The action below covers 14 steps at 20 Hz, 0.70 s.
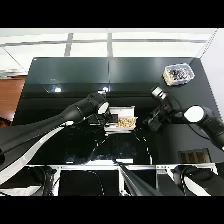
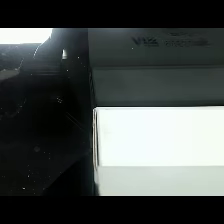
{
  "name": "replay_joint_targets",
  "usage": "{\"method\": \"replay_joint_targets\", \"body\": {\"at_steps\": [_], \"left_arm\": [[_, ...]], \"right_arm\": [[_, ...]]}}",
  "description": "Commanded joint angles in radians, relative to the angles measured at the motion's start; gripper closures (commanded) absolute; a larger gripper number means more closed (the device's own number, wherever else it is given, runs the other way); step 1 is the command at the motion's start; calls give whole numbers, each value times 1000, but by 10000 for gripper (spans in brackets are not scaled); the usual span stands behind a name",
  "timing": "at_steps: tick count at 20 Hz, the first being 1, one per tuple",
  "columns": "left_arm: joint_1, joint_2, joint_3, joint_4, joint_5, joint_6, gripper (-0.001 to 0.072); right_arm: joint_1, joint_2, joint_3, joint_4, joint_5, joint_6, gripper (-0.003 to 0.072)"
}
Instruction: Fold the box and place the chain.
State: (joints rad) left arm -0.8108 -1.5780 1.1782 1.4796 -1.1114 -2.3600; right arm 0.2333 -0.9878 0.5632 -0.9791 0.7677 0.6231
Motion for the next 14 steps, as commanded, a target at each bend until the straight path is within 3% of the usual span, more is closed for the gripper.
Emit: {"method": "replay_joint_targets", "body": {"at_steps": [1, 3, 4, 14], "left_arm": [[1, 0, 0, 0, 0, 0, 678], [1, 0, 0, 0, 0, 0, 678], [1, 0, 0, 0, 1, 0, 678], [1, 0, 0, 0, 2, 0, 678]], "right_arm": [[11, -87, -43, 163, -76, -566, -14], [11, -160, -26, 330, -27, -887, -14], [11, -194, -13, 370, -8, -956, -14], [13, -291, 18, 449, 6, -1025, -14]]}}
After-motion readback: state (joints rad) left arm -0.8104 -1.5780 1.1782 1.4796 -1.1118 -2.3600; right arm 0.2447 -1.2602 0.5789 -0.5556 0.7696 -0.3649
